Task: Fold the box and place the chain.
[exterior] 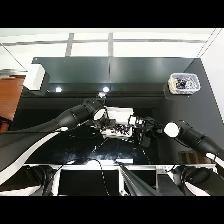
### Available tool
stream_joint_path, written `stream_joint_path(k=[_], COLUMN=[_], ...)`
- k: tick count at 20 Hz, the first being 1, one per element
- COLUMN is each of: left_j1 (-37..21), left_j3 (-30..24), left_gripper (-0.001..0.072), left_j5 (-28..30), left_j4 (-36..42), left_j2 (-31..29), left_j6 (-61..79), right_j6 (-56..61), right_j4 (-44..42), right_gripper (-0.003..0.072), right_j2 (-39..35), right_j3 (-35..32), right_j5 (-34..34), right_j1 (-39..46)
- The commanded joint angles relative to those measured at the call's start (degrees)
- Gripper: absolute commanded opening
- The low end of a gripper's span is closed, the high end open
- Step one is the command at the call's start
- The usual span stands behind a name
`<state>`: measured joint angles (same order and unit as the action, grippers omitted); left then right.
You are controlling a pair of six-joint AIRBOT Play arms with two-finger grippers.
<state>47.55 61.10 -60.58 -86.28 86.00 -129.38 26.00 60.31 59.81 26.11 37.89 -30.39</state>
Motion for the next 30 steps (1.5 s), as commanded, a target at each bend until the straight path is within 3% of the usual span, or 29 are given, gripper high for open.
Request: stream_joint_path(k=[1,6,11,17,23,30], left_j1=[0.0,0.0,0.0,0.0,0.0,0.0], left_j3=[0.0,0.0,0.0,0.0,0.0,0.0], left_gripper=[0.0029,0.0029,0.0029,0.0029,0.0029,0.0029], left_j5=[0.0,-0.1,-0.1,-0.1,-0.1,0.0], left_j4=[0.0,0.0,0.0,0.0,0.0,0.0], left_j2=[0.0,0.0,0.0,0.0,0.0,0.0], left_j6=[0.0,0.0,0.0,0.0,0.0,0.0], right_j6=[4.1,14.5,25.6,27.3,27.3,27.1], right_j4=[-0.3,-0.3,-0.5,-10.8,-15.3,-18.4], right_gripper=[0.0028,0.0027,0.0027,0.0026,0.0027,0.0026], right_j2=[-2.6,-10.6,-17.8,-18.4,-18.3,-18.6], right_j3=[0.1,1.2,7.8,16.2,23.0,24.6], right_j5=[-0.8,-1.2,1.6,5.0,8.4,6.9], right_j1=[0.2,4.9,10.1,10.1,10.1,10.1])
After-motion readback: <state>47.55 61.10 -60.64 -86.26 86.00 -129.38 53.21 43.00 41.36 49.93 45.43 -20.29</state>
